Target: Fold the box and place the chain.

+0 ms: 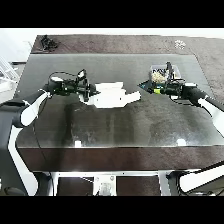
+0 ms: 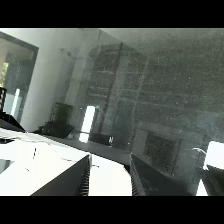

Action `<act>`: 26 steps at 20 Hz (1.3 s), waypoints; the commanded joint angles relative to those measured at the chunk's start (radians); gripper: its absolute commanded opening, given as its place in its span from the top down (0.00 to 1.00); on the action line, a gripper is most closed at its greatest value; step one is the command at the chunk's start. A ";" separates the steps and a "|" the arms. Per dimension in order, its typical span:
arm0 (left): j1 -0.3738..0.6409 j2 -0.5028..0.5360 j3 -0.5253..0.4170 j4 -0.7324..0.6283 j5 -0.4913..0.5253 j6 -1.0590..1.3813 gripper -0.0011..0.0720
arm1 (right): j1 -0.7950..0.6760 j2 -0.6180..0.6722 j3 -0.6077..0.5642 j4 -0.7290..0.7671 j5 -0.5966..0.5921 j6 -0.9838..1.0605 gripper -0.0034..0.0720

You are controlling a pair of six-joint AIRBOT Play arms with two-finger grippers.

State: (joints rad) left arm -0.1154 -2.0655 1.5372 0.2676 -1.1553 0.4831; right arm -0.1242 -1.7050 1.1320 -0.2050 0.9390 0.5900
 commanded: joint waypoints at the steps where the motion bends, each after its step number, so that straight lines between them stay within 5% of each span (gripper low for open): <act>1: 0.000 0.002 0.000 0.000 -0.015 0.000 0.96 | 0.001 -0.001 0.000 0.000 -0.006 -0.006 0.55; 8: 0.000 0.002 0.000 -0.007 -0.011 -0.003 0.96 | 0.005 0.020 0.000 0.061 -0.006 -0.212 0.55; 15: 0.000 0.002 0.000 -0.007 -0.012 -0.003 0.96 | 0.120 0.257 -0.106 -0.078 0.011 -0.412 0.53; 17: 0.000 0.002 0.000 -0.007 -0.012 -0.003 0.96 | 0.175 0.301 -0.144 -0.184 0.011 -0.500 0.39; 18: 0.000 0.002 0.000 -0.007 -0.012 -0.003 0.96 | 0.198 0.304 -0.153 -0.265 0.007 -0.533 0.22; 21: 0.000 0.002 0.000 -0.007 -0.011 -0.003 0.96 | 0.241 0.302 -0.183 -0.454 -0.043 -0.626 0.17; 22: 0.000 0.002 0.000 -0.007 -0.012 -0.003 0.96 | 0.243 0.302 -0.193 -0.470 -0.046 -0.687 0.04; 26: 0.000 0.002 0.000 -0.007 -0.012 -0.003 0.96 | 0.257 0.294 -0.201 -0.468 -0.076 -0.785 0.04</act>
State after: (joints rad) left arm -0.1150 -2.0644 1.5368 0.2607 -1.1671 0.4797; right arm 0.1150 -1.4094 0.9421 -0.6220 0.8951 -0.1032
